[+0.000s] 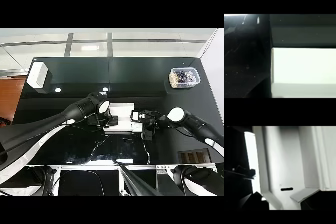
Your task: Fold the box and place the chain.
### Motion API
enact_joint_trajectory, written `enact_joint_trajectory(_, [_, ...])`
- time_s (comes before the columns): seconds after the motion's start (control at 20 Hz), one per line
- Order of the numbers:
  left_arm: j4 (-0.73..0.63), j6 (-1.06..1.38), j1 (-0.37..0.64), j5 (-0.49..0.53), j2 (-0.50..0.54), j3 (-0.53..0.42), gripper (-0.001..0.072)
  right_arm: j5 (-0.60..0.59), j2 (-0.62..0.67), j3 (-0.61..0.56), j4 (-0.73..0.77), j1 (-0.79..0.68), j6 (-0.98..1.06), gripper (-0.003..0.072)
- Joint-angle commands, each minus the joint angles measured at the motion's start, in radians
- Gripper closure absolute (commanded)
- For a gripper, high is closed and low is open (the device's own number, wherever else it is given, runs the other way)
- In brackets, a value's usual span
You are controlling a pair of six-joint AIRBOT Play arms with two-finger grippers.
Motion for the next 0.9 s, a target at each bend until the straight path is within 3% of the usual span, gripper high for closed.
enact_joint_trajectory(0.0, [0.003, 0.010, 0.000, -0.015, 0.000, 0.000, 0.0686, 0.039, 0.062, 0.001, -0.071, -0.029, 0.062, -0.0020])
enact_joint_trajectory(0.4, [0.003, 0.010, 0.000, -0.012, 0.000, 0.000, 0.0686, -0.053, 0.025, 0.000, -0.069, -0.031, -0.026, -0.0019])
enact_joint_trajectory(0.45, [0.003, 0.010, 0.000, -0.012, 0.000, 0.000, 0.0686, -0.054, 0.018, 0.000, -0.057, -0.031, -0.040, 0.0053])
enact_joint_trajectory(0.55, [0.003, 0.010, 0.000, -0.012, 0.000, 0.000, 0.0686, -0.054, 0.004, 0.000, -0.018, -0.031, -0.081, 0.0089])
enact_joint_trajectory(0.6, [0.003, 0.010, 0.000, -0.012, 0.000, 0.000, 0.0686, -0.054, -0.003, 0.000, 0.006, -0.031, -0.097, 0.0147])
enact_joint_trajectory(0.65, [0.003, 0.010, 0.000, -0.012, 0.000, 0.000, 0.0686, -0.052, -0.007, 0.000, 0.024, -0.031, -0.111, 0.0289])
enact_joint_trajectory(0.75, [0.003, 0.010, 0.000, -0.012, 0.000, 0.000, 0.0686, -0.051, -0.011, 0.000, 0.048, -0.031, -0.122, 0.0387])
enact_joint_trajectory(0.85, [0.003, 0.010, 0.000, -0.012, 0.000, 0.000, 0.0686, -0.042, -0.014, 0.000, 0.060, -0.031, -0.122, 0.0434])
